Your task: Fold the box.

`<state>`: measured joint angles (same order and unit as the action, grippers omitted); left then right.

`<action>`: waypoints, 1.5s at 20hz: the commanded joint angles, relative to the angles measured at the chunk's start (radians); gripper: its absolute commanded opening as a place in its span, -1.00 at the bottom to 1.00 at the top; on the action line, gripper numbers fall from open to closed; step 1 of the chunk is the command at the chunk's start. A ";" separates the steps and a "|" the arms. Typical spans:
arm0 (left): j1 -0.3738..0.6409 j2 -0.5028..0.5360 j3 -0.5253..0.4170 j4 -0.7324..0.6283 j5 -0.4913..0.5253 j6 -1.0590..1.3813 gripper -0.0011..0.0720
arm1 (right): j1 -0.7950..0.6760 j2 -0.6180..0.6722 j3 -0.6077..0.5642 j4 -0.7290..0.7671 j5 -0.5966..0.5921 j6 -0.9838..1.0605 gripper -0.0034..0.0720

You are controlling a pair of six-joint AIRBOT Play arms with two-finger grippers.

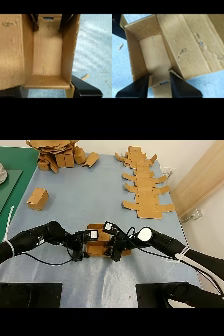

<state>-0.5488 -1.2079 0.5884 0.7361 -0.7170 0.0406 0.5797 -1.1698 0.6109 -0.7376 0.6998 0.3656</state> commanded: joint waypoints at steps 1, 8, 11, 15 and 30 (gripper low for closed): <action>0.000 0.000 0.001 0.000 0.000 0.000 -0.36 | 0.000 0.000 0.001 -0.014 0.036 0.023 0.22; 0.000 0.000 0.001 0.000 0.000 0.000 -0.36 | -0.024 0.124 0.001 -0.346 0.157 0.529 -0.91; 0.000 0.000 0.001 0.000 0.000 0.000 -0.36 | -0.080 0.227 0.001 -0.402 0.163 0.683 -0.91; 0.000 0.000 0.001 0.000 0.000 0.000 -0.36 | -0.174 0.357 0.000 -0.609 0.207 1.161 -0.91; 0.000 0.000 0.001 0.000 0.000 0.000 -0.36 | -0.249 0.185 -0.159 -0.244 0.058 1.280 -0.91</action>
